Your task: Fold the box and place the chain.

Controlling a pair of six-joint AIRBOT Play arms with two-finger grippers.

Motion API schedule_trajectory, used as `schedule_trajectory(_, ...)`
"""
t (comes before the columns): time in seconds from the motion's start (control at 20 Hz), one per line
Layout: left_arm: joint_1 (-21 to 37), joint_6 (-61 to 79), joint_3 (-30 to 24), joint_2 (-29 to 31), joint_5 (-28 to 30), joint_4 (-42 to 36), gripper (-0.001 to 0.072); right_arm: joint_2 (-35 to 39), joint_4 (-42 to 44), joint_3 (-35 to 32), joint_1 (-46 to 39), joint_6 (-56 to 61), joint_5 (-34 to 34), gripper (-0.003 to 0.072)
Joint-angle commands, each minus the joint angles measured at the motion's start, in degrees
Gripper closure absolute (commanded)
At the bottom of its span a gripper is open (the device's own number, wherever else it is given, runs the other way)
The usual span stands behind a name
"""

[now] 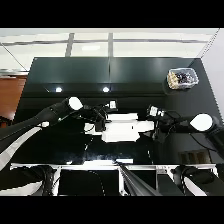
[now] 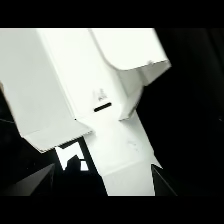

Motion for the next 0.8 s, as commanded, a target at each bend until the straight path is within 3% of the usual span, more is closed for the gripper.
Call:
schedule_trajectory(0.0, 0.0, 0.2, 0.0, -0.3, -1.1, 3.4, 0.0683, 0.0, 0.5, -3.6, 4.5, -1.5, -8.0, 0.0004)
schedule_trajectory(0.45, 0.0, 0.2, 0.0, -0.3, -1.0, 3.8, 0.0683, -7.1, 1.2, -4.8, 14.8, -6.9, -14.4, 0.0004)
schedule_trajectory(0.75, 0.0, 0.2, 0.0, -0.3, -1.0, 3.8, 0.0683, -7.6, -2.5, -3.2, 14.6, -7.3, -12.0, 0.0005)
